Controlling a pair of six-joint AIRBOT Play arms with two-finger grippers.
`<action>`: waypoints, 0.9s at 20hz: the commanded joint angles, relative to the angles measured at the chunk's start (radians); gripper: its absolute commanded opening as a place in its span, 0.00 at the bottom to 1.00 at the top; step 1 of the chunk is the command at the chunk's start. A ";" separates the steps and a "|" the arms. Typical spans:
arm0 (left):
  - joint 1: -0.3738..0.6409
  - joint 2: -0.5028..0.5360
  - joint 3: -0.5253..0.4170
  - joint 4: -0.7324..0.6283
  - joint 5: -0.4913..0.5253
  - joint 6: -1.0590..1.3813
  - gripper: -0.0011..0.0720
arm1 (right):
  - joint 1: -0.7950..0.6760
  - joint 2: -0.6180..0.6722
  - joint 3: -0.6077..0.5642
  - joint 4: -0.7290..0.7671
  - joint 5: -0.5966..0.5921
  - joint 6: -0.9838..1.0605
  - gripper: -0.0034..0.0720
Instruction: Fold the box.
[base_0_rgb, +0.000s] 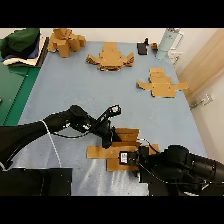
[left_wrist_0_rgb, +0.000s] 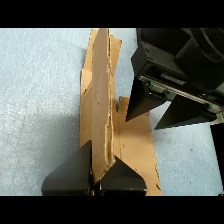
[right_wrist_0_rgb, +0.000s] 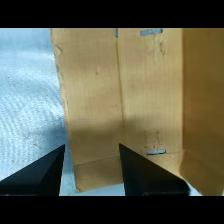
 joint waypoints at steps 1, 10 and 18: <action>0.000 -0.001 0.000 0.000 0.001 0.000 0.03 | 0.014 -0.014 -0.001 -0.053 0.035 0.038 0.74; 0.000 0.000 0.000 0.000 0.000 0.000 0.03 | 0.193 -0.014 -0.001 -0.200 0.018 0.232 0.74; 0.000 0.000 0.000 0.000 0.000 0.000 0.03 | 0.219 -0.016 -0.003 -0.368 0.019 0.359 0.74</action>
